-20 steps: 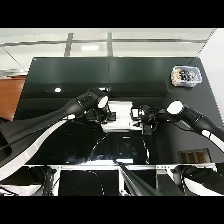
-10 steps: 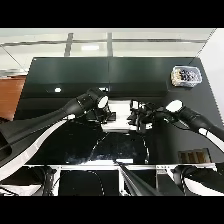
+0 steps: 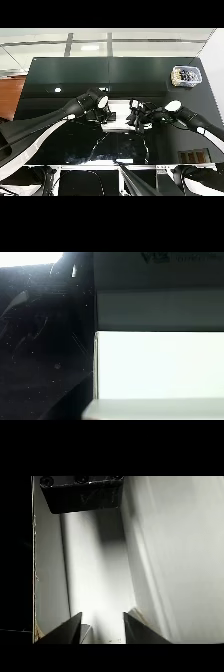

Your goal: Fold the box and place the chain.

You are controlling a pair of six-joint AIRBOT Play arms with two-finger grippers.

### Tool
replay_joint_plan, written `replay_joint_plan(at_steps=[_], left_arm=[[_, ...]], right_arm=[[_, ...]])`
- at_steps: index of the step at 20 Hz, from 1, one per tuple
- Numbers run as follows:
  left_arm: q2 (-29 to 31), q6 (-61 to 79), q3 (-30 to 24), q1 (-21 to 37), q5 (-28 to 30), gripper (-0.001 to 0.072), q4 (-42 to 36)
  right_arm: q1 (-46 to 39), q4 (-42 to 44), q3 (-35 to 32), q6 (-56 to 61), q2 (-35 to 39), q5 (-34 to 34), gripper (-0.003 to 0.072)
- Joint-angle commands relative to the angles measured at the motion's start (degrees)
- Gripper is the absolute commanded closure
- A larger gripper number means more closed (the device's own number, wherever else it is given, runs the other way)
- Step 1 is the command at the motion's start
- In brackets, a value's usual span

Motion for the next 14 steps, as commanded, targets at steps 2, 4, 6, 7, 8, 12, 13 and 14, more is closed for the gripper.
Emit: replay_joint_plan(at_steps=[2,4,6,7,8,12,13,14], left_arm=[[0.0,0.0,0.0,0.0,0.0,0.0682,0.0],[0.0,0.0,0.0,0.0,0.0,0.0682,0.0],[0.0,0.0,0.0,0.0,0.0,0.0681,0.0],[0.0,0.0,0.0,0.0,0.0,0.0682,0.0],[0.0,0.0,0.0,0.0,-0.1,0.0681,0.0],[0.0,0.0,0.0,0.0,0.0,0.0682,0.0],[0.0,0.0,0.0,0.0,-0.1,0.0681,0.0],[0.0,0.0,0.0,0.0,-0.1,0.0681,0.0]], right_arm=[[0.0,-0.1,0.0,0.0,-0.2,0.1,0.0570],[0.0,-0.1,0.0,0.0,-0.2,0.0,0.0315],[-0.1,-0.9,0.0,2.3,-0.1,0.3,0.0582],[-0.2,-1.4,0.0,5.3,0.3,0.9,0.0675],[-0.3,-1.6,0.0,9.9,1.2,1.8,0.0676],[-5.8,-17.6,2.0,42.7,9.5,4.5,0.0676],[-9.1,-21.4,2.6,49.3,11.6,5.9,0.0675],[-13.7,-23.8,2.6,55.7,13.4,6.5,0.0675]])
